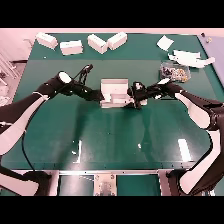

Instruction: Fold the box and place the chain.

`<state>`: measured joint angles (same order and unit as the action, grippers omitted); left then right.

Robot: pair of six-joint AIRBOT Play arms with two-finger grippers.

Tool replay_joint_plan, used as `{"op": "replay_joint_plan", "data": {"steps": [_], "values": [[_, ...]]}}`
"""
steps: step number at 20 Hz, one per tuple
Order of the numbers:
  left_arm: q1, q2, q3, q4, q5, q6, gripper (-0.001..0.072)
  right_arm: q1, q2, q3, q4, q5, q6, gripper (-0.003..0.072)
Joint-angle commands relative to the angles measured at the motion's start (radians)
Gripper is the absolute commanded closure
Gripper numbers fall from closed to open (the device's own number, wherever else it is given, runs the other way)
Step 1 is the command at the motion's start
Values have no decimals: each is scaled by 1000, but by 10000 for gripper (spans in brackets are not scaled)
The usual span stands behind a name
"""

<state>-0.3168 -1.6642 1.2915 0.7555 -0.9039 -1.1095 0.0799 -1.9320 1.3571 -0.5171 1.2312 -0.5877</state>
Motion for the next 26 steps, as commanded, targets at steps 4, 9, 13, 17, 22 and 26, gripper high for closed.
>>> {"op": "replay_joint_plan", "data": {"steps": [4, 9, 13, 17, 22, 26], "values": [[0, 1, 1, 44, 29, -150, 294, 0, 1, 0, 0, 0, 0, 109], [0, 1, 1, 23, 24, -174, 294, 0, 1, 0, 0, 0, 0, 109], [-18, 1, 1, 22, 34, -245, 294, 0, 1, 0, 0, 0, 0, 109], [-57, 1, 1, 22, 102, -301, 294, 0, 1, 0, 0, 0, 0, 109], [-70, 1, 3, 40, 113, -324, 294, 0, 1, 0, 0, 0, 0, 109], [-92, 1, 3, 152, 131, -420, 294, 0, 1, 0, 0, 0, 0, 109]]}}
